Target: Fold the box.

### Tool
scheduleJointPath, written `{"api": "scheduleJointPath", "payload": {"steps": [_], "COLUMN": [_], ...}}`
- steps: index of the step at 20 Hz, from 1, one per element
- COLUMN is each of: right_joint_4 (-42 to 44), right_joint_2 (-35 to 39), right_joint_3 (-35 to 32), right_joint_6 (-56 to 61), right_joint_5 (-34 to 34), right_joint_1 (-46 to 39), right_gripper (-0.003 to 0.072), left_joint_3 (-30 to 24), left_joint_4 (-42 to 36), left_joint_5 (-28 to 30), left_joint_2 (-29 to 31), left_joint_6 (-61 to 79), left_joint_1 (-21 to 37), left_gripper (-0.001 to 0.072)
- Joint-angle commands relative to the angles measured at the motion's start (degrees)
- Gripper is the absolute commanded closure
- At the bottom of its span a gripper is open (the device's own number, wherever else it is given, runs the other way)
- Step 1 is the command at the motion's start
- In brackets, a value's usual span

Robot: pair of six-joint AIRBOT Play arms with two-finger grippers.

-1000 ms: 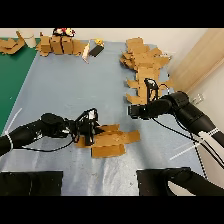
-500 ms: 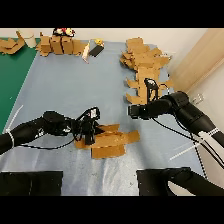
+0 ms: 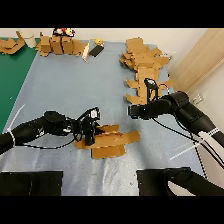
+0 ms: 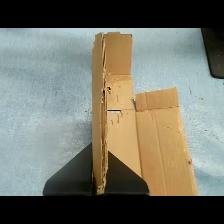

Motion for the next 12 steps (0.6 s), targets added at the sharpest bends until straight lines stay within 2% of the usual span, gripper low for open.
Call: {"api": "scheduleJointPath", "payload": {"steps": [1, 2, 3, 4, 9, 12], "right_joint_4": [0.0, 0.0, 0.0, -0.2, 0.7, 6.2], "right_joint_2": [0.0, 0.0, 0.0, 0.0, 0.2, 1.0], "right_joint_3": [0.0, 0.0, 0.0, 0.0, 0.0, 0.0], "right_joint_6": [-0.2, -1.4, -3.1, -4.1, -9.8, -16.1], "right_joint_5": [-0.1, -0.1, -0.2, -0.7, -10.9, -17.9], "right_joint_1": [0.1, 0.1, 0.1, 0.1, 1.8, 7.0], "right_gripper": [0.0356, 0.045, 0.0604, 0.068, 0.0681, 0.0682], "left_joint_3": [0.2, 0.2, 0.2, 0.2, 0.2, 0.2], "left_joint_4": [0.0, 0.0, 0.0, 0.0, 0.0, 0.0], "left_joint_5": [0.0, 0.0, 0.5, 1.1, 1.7, 1.6], "left_joint_2": [0.3, 0.3, 0.3, 0.3, 0.3, 0.3], "left_joint_6": [0.0, 0.0, 0.0, 0.0, 0.0, 0.0], "left_joint_1": [-0.1, 0.0, -0.1, -0.1, -0.1, -0.1], "left_gripper": [0.0699, 0.0699, 0.07, 0.0699, 0.07, 0.0699]}}
